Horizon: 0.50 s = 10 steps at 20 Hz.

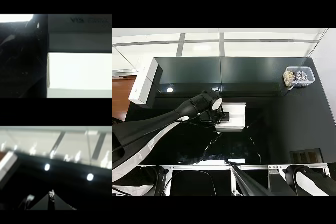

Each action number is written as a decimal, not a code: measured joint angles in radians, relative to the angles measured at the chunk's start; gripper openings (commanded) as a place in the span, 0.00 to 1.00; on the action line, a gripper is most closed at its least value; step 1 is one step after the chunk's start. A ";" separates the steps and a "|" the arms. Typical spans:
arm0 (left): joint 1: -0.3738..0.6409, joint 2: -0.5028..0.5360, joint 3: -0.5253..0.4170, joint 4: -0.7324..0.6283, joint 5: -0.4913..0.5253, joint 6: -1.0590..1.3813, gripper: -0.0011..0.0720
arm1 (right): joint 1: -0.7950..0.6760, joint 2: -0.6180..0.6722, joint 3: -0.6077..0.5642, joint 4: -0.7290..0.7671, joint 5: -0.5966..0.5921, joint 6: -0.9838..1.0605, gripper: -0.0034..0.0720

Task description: Fold the box and place the chain.

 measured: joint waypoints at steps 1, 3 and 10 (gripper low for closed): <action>0.000 0.000 0.000 0.000 0.000 0.000 0.06 | 0.046 0.003 -0.049 -0.019 0.029 -0.006 0.08; 0.000 0.000 0.000 0.000 0.000 0.000 0.06 | 0.140 0.009 -0.162 -0.039 0.088 -0.021 0.08; 0.000 0.000 0.000 0.000 0.000 0.000 0.06 | 0.423 0.013 -0.578 -0.023 -0.022 -0.036 0.08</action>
